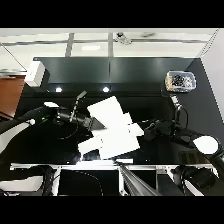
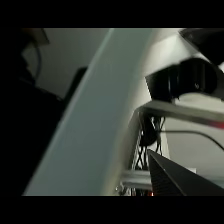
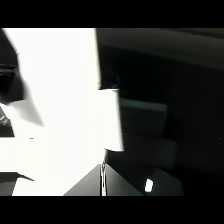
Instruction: Fold the box and place the chain.
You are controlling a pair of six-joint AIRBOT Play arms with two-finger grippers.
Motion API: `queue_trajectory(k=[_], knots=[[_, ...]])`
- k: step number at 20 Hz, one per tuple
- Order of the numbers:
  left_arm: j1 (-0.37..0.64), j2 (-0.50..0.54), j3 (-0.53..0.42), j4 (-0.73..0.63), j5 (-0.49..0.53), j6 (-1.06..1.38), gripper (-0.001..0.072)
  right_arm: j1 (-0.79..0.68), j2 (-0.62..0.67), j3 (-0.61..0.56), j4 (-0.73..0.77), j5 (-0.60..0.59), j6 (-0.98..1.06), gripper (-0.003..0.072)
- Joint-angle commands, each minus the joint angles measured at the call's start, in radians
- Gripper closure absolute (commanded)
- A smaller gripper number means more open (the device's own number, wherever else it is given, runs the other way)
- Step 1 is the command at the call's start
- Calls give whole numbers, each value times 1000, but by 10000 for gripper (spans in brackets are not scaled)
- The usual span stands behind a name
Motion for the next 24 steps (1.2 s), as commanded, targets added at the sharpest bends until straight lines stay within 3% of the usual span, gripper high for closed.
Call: queue_trajectory(k=[1,3,7,8,9,17,24], knots=[[-8,-48,32,91,-71,39,41,1,1,-1,-2,2,16,676],[-13,-48,33,132,-59,40,160,0,1,-1,-2,2,17,676],[-13,-48,35,186,-57,42,240,1,1,-1,-2,2,18,677],[-13,-48,35,183,-58,43,323,0,1,-1,-2,2,18,676],[-13,-48,35,180,-58,43,345,0,1,-1,-2,2,18,677],[63,-48,35,168,-85,42,349,1,1,-1,-2,10,19,676],[35,-49,35,133,-78,73,374,1,1,-1,-6,10,19,676]])
